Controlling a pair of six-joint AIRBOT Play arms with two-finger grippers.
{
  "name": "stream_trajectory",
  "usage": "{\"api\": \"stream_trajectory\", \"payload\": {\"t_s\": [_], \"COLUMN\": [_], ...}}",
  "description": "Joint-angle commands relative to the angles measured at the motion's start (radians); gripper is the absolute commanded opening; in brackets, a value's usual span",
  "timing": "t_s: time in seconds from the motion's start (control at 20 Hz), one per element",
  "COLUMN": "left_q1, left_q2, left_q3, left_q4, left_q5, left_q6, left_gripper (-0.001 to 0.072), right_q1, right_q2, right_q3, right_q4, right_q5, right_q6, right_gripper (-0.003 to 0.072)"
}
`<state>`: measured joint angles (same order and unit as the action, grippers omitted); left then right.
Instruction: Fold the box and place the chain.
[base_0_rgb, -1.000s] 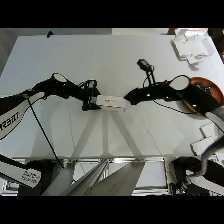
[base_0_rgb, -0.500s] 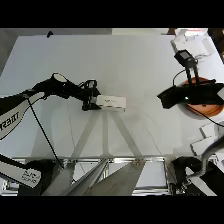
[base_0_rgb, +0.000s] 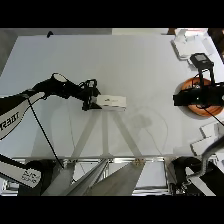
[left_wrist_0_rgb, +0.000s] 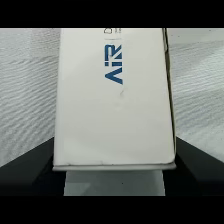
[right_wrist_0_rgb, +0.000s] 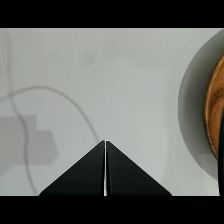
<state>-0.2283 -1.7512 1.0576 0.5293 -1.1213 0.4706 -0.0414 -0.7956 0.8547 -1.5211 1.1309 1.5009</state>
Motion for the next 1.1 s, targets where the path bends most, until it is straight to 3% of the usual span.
{"api": "stream_trajectory", "payload": {"t_s": [0.0,0.2,0.25,0.3,0.45,0.6,0.85,1.05], "left_q1": [0.0,0.0,0.0,0.0,0.0,0.0,0.0,0.011], "left_q2": [0.001,0.001,0.001,0.001,0.023,0.12,0.385,0.581], "left_q3": [0.0,0.0,0.0,0.001,0.001,0.001,0.001,0.001], "left_q4": [-0.016,-0.014,-0.013,-0.014,-0.019,-0.019,0.04,0.186], "left_q5": [-0.015,-0.021,-0.003,-0.001,-0.016,0.019,0.282,0.624], "left_q6": [0.0,-0.006,-0.006,-0.003,-0.004,-0.005,-0.151,-0.462], "left_gripper": [0.0319,0.0312,0.0222,0.0006,0.001,0.0009,0.0009,0.001], "right_q1": [0.0,0.0,0.0,0.0,0.0,0.0,0.0,0.0], "right_q2": [0.001,-0.001,-0.001,-0.001,-0.001,-0.001,-0.001,-0.001], "right_q3": [0.0,0.0,0.0,0.0,0.0,0.0,0.0,0.0], "right_q4": [-0.023,-0.022,-0.022,-0.022,-0.022,-0.021,-0.018,0.002], "right_q5": [-0.086,-0.124,-0.126,-0.126,-0.126,-0.126,-0.126,-0.126], "right_q6": [0.04,0.04,0.04,0.04,0.04,0.04,0.04,0.04], "right_gripper": [0.0015,0.0015,0.0016,0.0016,0.0016,0.0016,0.0015,0.0015]}}
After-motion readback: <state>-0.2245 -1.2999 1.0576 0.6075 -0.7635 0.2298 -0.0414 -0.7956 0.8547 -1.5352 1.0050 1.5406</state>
